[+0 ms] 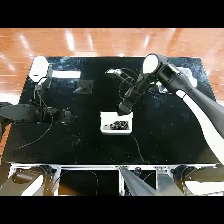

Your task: Fold the box and place the chain.

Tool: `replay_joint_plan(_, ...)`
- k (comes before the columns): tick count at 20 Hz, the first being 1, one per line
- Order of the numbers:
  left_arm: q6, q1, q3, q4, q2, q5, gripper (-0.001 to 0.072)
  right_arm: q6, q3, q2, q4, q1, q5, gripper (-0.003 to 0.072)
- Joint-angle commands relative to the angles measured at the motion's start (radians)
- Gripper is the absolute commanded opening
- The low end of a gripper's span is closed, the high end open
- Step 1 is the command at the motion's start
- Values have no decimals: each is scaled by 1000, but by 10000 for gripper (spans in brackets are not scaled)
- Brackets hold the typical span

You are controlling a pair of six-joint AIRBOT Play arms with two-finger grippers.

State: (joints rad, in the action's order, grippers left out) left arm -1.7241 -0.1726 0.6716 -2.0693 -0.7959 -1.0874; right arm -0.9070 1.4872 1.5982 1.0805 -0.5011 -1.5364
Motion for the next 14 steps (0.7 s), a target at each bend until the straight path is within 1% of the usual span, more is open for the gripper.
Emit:
replay_joint_plan(1,0,-1,0,0,-1,26,509,33,1,10,-7,-8,-12,600)
replay_joint_plan(2,0,-1,0,0,-2,34,509,39,1,10,-7,-8,-7,551)
replay_joint_plan(3,0,-1,0,0,-2,41,509,56,1,10,-8,-8,-9,423)
replay_joint_plan(8,0,-1,0,0,-13,49,509,70,1,10,-11,-8,-13,415)
replay_joint_plan(12,0,-1,0,0,-25,49,509,86,1,9,-5,-30,-43,413)
replay_joint_plan(13,0,-1,0,0,-27,49,509,98,1,9,3,-43,-44,364)
replay_joint_plan(14,0,-3,0,0,-30,49,509,103,1,9,26,-58,-43,364)
